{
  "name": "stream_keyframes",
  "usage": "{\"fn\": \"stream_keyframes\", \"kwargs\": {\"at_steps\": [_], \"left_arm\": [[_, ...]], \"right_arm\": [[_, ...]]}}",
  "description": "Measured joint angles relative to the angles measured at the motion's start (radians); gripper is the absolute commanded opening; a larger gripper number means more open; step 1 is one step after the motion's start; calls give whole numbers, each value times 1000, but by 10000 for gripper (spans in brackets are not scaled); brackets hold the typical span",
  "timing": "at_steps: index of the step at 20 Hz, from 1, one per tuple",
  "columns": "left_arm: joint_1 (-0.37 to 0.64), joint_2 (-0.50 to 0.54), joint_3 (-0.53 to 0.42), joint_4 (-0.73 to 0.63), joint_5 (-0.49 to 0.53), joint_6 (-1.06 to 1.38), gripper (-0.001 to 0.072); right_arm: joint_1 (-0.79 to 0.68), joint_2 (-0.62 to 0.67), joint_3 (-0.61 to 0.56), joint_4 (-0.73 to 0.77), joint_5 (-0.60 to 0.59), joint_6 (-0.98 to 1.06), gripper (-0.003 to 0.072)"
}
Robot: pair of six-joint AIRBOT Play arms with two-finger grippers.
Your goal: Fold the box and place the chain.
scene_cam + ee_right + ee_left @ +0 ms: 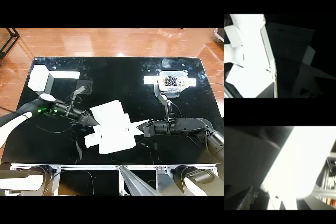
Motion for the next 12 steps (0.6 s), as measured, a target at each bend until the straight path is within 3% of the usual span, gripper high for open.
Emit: {"fn": "stream_keyframes", "kwargs": {"at_steps": [5,12], "left_arm": [[-44,-96,93,26,-96,71,617],[-76,-129,119,37,-126,129,613]], "right_arm": [[0,0,0,-3,0,8,19],[0,0,0,-8,6,14,19]]}}
